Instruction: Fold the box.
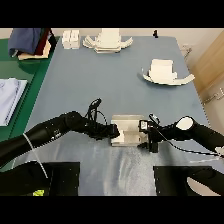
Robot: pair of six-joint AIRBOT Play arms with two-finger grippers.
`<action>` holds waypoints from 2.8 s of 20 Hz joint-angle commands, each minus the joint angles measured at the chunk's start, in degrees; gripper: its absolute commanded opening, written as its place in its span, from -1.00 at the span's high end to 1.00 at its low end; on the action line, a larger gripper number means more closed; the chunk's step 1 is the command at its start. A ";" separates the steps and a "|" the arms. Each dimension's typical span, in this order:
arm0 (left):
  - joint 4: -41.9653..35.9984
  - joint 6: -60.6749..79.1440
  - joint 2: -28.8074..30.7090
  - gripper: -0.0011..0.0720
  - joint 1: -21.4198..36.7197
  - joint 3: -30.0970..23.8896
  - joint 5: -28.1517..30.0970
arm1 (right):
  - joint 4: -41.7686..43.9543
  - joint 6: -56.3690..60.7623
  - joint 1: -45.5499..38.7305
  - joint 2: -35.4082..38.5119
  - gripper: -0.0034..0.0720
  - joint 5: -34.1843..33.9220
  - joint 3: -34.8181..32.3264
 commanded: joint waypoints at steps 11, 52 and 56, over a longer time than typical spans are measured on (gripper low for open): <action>38.03 -41.09 -10.82 -0.48 -10.47 15.32 -12.61 | 0.02 0.02 0.04 0.04 -0.46 0.00 0.07; 46.21 -47.76 -20.76 0.81 -17.22 24.39 -24.22 | 0.02 0.02 0.04 0.04 -0.46 0.02 0.07; 46.25 -48.76 -20.74 0.93 -17.25 24.39 -24.46 | 0.02 0.00 0.04 0.04 -0.46 0.02 0.07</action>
